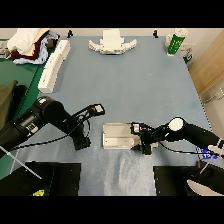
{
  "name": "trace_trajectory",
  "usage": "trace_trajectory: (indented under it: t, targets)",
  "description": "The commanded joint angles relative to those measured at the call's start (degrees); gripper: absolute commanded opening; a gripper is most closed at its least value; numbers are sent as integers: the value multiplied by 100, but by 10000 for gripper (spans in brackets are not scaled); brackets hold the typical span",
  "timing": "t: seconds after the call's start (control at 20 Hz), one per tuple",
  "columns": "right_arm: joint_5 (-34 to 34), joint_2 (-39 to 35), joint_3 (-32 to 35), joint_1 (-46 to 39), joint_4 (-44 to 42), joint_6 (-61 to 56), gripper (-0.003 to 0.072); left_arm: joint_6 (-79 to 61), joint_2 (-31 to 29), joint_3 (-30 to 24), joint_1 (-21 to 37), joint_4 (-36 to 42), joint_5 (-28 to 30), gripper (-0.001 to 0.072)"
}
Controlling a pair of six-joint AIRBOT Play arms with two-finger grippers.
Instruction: Fold the box.
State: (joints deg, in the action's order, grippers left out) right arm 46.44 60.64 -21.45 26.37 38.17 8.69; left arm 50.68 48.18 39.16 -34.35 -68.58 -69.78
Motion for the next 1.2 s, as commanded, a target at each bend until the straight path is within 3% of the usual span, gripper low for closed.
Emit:
trace_trajectory:
  t: [0.0, 0.25, 0.55, 1.15]
  targets:
    - [2, 0, -2, 2, -2, -2, 455, -2964, -129, -1071, 675, 1491, 1150, 698]
    - [2, 0, 0, 2, -2, -2, 456, -5735, -37, -2122, 691, 3626, 2682, 698]
    - [2, 0, -2, 2, -2, -2, 455, -6205, 555, -2120, 501, 4059, 3080, 698]
    - [2, 0, -2, 2, -2, -2, 455, -6588, 1429, -1670, 208, 3998, 3040, 697]
